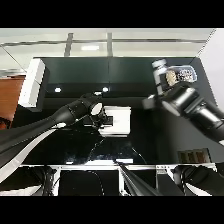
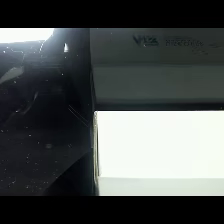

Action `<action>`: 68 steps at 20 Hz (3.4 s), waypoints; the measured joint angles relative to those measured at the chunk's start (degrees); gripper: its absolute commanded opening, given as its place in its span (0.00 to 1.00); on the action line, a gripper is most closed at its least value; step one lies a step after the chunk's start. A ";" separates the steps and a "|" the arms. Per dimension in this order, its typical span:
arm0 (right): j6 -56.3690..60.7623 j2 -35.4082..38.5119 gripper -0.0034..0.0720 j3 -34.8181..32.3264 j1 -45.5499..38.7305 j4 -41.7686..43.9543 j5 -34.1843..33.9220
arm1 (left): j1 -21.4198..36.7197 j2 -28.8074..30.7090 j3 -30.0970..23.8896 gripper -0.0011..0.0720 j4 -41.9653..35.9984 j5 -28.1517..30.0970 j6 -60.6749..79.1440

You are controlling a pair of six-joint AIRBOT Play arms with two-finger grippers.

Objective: Fold the box and place the chain.

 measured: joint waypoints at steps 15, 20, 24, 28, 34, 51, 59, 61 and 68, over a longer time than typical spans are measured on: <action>-0.72 -40.87 0.94 35.26 -43.50 15.52 -15.58 | 0.00 0.00 0.00 0.05 -0.11 -0.07 -0.02; 0.35 -54.29 0.93 52.48 -45.44 16.87 -7.82 | 0.00 -0.02 0.00 0.05 -0.11 -0.17 -0.04; 0.96 -59.12 0.92 56.22 -46.31 18.29 -6.05 | 0.00 -0.02 0.00 0.05 -0.11 -0.31 -0.02; 0.02 -60.81 0.06 57.24 -46.66 18.88 -5.97 | 0.00 -0.02 0.00 0.05 -0.11 -0.17 -0.02; -8.72 -54.49 0.05 57.53 -46.80 18.40 -4.35 | 0.00 0.00 0.00 0.05 -0.13 -0.15 -0.02; -36.15 -11.74 0.06 46.71 -45.11 46.14 6.19 | 0.00 -0.02 0.00 0.05 -0.15 -0.52 -0.02; -39.60 6.25 0.06 29.51 -35.41 58.21 14.08 | 0.00 0.00 0.00 0.05 -0.35 -0.57 -0.02; -39.91 7.43 0.06 28.13 -32.61 61.42 15.67 | 0.00 -0.02 0.00 0.05 -0.35 -0.59 -0.02; -40.28 8.50 0.06 26.80 -23.12 68.37 16.44 | 0.00 0.00 0.00 0.05 -0.37 -0.61 -0.02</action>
